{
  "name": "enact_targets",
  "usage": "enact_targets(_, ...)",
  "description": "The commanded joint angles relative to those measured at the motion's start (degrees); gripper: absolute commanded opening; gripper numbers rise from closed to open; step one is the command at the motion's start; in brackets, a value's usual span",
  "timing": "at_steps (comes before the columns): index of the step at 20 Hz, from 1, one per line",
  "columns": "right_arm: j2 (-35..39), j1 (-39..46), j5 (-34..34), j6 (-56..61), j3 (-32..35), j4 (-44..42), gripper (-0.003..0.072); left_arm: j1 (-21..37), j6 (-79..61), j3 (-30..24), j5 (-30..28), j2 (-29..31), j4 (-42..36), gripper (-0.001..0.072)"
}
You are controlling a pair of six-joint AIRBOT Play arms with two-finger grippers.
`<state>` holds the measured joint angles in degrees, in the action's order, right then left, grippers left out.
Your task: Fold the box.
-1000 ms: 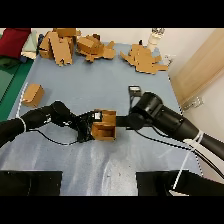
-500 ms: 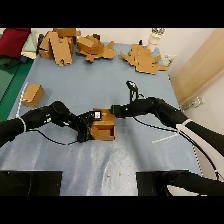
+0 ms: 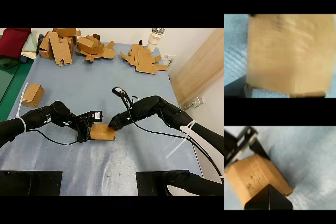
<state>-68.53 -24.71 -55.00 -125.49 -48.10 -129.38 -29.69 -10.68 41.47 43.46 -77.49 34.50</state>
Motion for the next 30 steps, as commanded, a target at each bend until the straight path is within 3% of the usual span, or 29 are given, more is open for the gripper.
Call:
enact_targets(1,0.33,-0.07,-0.5,-5.92,1.92,1.75,0.0,0.02,0.09,0.0,0.04,0.04,0.02,0.0318)
enact_targets(6,3.26,-3.63,5.7,-11.15,2.56,1.07,0.0,0.02,0.09,0.0,0.15,0.04,0.0,0.0318)
enact_targets(13,13.88,-10.56,14.38,-12.98,14.67,8.35,0.0002,0.02,0.09,0.0,0.11,0.04,0.0,0.0318)
enact_targets(17,16.48,-13.88,19.61,-16.15,15.85,10.91,0.001,0.02,0.09,0.0,0.13,0.04,0.0,0.0318)
enact_targets(19,16.46,-14.78,19.67,-20.5,15.47,10.84,0.018,0.02,0.09,0.0,0.11,0.04,0.0,0.0318)
enact_targets(22,16.76,-16.96,19.5,-26.62,15.43,10.91,0.0189,0.02,0.09,0.0,0.2,0.04,0.0,0.0318)
enact_targets(23,16.83,-17.92,19.54,-28.5,15.43,11.21,0.0304,0.02,0.09,0.0,0.22,0.04,0.0,0.0318)
enact_targets(24,16.79,-18.47,19.52,-30.18,15.43,11.85,0.0367,0.02,0.09,0.0,0.2,0.04,0.0,0.0318)
enact_targets(30,16.57,-18.53,22.8,-31.71,15.43,21.62,0.0367,0.02,0.09,0.0,0.15,0.04,0.0,0.0318)
